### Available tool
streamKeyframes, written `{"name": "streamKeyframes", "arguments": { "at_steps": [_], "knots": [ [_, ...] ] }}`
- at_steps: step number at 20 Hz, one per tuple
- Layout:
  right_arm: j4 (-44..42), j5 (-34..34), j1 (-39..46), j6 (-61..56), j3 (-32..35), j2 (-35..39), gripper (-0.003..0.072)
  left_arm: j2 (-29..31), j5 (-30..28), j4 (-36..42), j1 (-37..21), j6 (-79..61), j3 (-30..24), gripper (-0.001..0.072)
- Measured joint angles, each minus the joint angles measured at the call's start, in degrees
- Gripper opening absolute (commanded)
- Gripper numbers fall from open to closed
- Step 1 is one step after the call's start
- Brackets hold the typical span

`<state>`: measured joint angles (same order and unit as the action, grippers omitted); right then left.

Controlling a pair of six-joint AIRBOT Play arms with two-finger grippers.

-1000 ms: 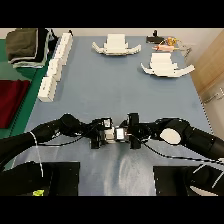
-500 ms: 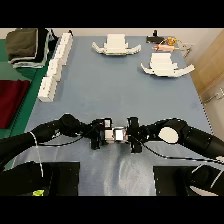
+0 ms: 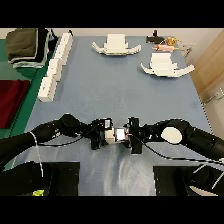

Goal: Fold the box.

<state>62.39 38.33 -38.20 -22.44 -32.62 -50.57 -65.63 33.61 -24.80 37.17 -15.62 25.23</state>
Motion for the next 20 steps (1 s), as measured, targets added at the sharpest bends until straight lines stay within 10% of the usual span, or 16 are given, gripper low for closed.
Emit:
{"name": "streamKeyframes", "arguments": {
  "at_steps": [5,20],
  "knots": [
    [-0.55,-3.06,0.00,-0.96,0.00,1.77,0.0006,0.00,-0.07,0.00,0.00,0.04,0.00,0.0503],
    [-11.74,-7.32,0.00,-2.12,2.67,-4.42,0.0006,0.00,-0.17,0.02,0.00,0.09,0.00,0.0503]
  ]
}}
